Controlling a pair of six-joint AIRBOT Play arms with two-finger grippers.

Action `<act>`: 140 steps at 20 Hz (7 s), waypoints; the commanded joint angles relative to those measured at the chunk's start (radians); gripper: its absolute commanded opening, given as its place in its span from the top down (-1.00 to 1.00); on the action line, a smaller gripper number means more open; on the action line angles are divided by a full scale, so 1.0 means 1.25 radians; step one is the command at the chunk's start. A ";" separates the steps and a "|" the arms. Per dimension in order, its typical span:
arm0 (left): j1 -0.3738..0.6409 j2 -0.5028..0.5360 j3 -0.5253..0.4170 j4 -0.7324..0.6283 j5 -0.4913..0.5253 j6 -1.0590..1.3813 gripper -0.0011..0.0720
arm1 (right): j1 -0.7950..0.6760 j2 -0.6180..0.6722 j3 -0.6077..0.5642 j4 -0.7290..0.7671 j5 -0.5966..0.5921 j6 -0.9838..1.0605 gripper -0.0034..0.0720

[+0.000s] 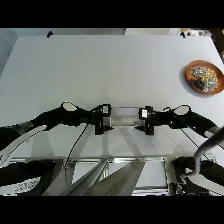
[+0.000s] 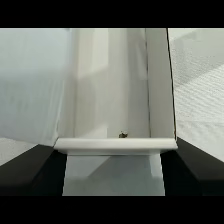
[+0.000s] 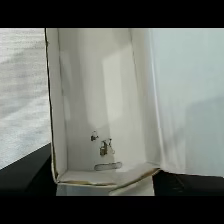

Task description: Fold the box and place the chain.

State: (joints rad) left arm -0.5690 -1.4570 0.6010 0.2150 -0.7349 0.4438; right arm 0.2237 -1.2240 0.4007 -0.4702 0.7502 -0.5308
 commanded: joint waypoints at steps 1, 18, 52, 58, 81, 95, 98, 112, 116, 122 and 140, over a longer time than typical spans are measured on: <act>0.000 0.000 0.000 0.002 -0.002 0.000 0.60 | -0.001 0.007 0.001 -0.003 0.013 0.000 -0.96; 0.000 0.000 0.000 0.002 -0.002 0.000 0.60 | 0.013 0.357 0.001 -0.332 0.040 0.496 -0.23; 0.000 0.000 0.000 0.002 -0.002 0.000 0.60 | 0.019 0.197 0.314 -0.612 0.443 0.849 0.87; 0.000 0.000 0.001 0.002 -0.002 0.000 0.60 | 0.000 0.147 0.296 -0.599 0.466 0.624 0.79; 0.000 0.000 0.001 0.002 -0.002 0.000 0.60 | 0.000 0.086 0.146 -0.361 0.142 0.310 0.65; 0.000 0.000 0.000 0.002 -0.002 0.000 0.60 | 0.080 0.036 0.146 -0.308 0.117 0.294 0.62; 0.000 0.000 0.000 0.002 -0.002 0.000 0.60 | 0.110 0.023 0.146 -0.307 0.104 0.294 0.49; 0.000 0.000 0.000 0.002 -0.002 0.000 0.60 | 0.113 0.040 0.146 -0.352 0.088 0.441 0.26; 0.000 0.000 0.000 0.002 -0.002 0.000 0.60 | 0.113 0.060 0.146 -0.457 0.179 0.634 0.84; 0.000 0.000 0.000 0.002 -0.002 0.000 0.60 | 0.079 0.178 0.146 -0.500 0.233 0.966 0.86; 0.000 0.000 0.000 0.002 -0.002 0.000 0.60 | -0.180 0.046 0.146 -0.485 0.204 1.384 0.86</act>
State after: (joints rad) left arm -0.5694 -1.4574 0.6010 0.2165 -0.7376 0.4438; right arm -0.0444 -1.0855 0.5831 -1.1194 1.0050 1.2076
